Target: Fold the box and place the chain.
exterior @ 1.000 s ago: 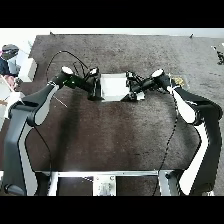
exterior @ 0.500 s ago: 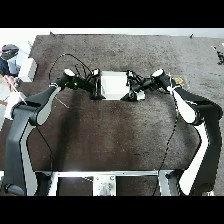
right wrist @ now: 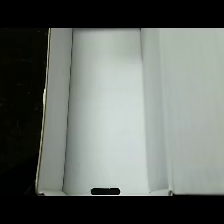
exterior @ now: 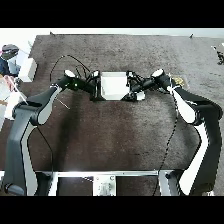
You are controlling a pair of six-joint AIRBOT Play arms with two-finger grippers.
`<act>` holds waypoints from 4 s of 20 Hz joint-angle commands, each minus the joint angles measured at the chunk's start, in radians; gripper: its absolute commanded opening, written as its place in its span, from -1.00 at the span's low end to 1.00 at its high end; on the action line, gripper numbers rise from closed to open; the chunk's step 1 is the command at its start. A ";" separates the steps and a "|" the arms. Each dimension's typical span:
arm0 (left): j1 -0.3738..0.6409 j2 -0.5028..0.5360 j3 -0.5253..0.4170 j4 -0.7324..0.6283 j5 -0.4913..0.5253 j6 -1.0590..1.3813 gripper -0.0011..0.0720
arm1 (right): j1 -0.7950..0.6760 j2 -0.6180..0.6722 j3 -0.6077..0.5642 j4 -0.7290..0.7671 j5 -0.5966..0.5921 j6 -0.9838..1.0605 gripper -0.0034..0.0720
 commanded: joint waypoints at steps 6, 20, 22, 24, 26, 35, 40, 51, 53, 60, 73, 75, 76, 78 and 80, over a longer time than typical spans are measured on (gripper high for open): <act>-0.018 -0.007 0.000 -0.019 -0.001 0.004 1.00 | 0.000 0.000 0.000 0.001 -0.002 0.002 0.17; -0.019 -0.007 0.000 -0.003 0.023 -0.012 1.00 | 0.000 0.000 0.000 0.001 -0.002 0.002 0.17; -0.019 -0.007 0.000 -0.003 0.021 -0.012 1.00 | 0.000 0.000 0.000 0.000 -0.002 0.002 0.17; -0.014 -0.007 0.000 -0.007 0.018 -0.012 1.00 | 0.000 0.000 0.000 0.001 -0.001 0.002 0.17; -0.003 -0.007 0.000 -0.013 0.011 -0.012 1.00 | 0.000 0.000 0.000 0.001 -0.002 0.002 0.17; 0.003 -0.007 0.000 -0.020 -0.034 -0.011 0.99 | 0.000 0.000 0.000 0.001 -0.002 0.002 0.17; 0.003 -0.007 0.000 -0.018 -0.029 -0.013 0.53 | 0.000 0.000 0.000 0.000 -0.002 0.002 0.17; 0.003 -0.007 0.000 -0.019 -0.004 -0.013 0.31 | 0.000 0.000 0.000 0.001 -0.002 0.002 0.17; 0.003 -0.007 0.000 -0.019 -0.003 -0.012 0.31 | 0.000 0.000 0.000 0.001 -0.002 0.002 0.17; 0.003 -0.007 0.000 -0.019 -0.003 -0.012 0.31 | 0.000 0.000 0.000 0.001 -0.002 0.002 0.17; 0.003 -0.007 0.000 -0.019 -0.003 -0.012 0.31 | 0.000 0.000 0.000 0.001 -0.002 0.002 0.17; 0.003 -0.007 0.000 -0.019 -0.003 -0.011 0.31 | 0.000 0.000 0.000 0.001 -0.001 0.003 0.17; 0.003 -0.007 0.000 -0.019 -0.002 -0.011 0.31 | 0.000 0.000 0.000 0.001 -0.001 0.003 0.17; 0.003 -0.007 0.000 -0.019 -0.002 -0.011 0.31 | 0.000 0.000 0.000 0.001 -0.002 0.003 0.17; 0.003 -0.007 0.000 -0.019 -0.004 -0.011 0.31 | 0.000 0.000 0.000 0.001 -0.001 0.003 0.17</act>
